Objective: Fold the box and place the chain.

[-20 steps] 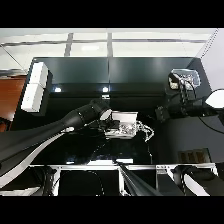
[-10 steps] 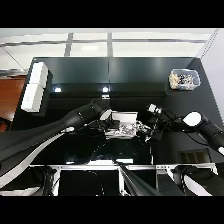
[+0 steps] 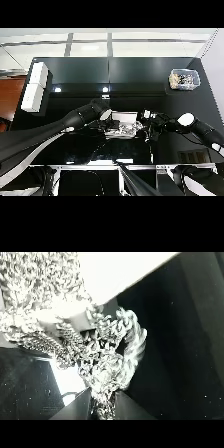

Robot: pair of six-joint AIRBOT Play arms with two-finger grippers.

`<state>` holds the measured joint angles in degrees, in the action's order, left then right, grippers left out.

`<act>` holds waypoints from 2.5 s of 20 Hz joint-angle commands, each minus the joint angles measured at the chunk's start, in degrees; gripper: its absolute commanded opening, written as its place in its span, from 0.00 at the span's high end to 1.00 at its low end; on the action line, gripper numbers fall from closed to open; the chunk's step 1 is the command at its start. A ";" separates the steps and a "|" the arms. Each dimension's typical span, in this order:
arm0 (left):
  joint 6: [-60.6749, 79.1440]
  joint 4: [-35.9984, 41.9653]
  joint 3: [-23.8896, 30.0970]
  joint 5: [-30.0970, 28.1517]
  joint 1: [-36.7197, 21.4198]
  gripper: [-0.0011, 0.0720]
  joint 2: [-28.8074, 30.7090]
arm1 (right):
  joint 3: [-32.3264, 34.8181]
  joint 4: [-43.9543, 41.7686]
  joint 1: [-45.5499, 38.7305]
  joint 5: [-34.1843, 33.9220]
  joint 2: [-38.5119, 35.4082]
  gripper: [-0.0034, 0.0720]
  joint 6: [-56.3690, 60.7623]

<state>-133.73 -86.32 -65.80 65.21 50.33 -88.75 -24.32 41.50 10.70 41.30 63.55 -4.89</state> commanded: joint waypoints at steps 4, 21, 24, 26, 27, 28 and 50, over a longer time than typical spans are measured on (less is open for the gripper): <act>0.00 0.02 0.02 0.00 -0.02 0.95 -0.02 | -2.64 4.79 0.00 0.74 -3.41 0.93 23.50; 0.00 0.00 0.02 -0.20 -0.02 0.95 -0.02 | -29.00 -22.03 -0.33 26.99 -22.40 0.93 57.51; 0.00 0.00 0.02 -0.20 -0.02 0.95 -0.02 | -29.00 -29.57 -0.31 22.84 -22.27 0.93 55.06; 0.00 0.00 0.02 -0.20 -0.02 0.95 -0.02 | -28.61 -24.37 -0.20 22.34 -21.24 0.93 56.96; 0.00 0.00 0.02 -0.20 -0.02 0.95 -0.02 | -27.54 -22.62 0.39 22.27 -20.28 0.93 58.64; 0.00 0.00 0.02 -0.20 -0.02 0.95 -0.02 | -25.86 -20.20 1.53 22.25 -18.99 0.93 59.12; 0.00 0.00 0.02 -0.22 -0.02 0.95 -0.02 | -1.57 12.02 1.07 10.27 -8.50 0.03 25.99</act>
<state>-133.75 -86.30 -65.80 64.99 50.30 -88.75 -30.24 50.37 9.78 59.31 54.02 37.23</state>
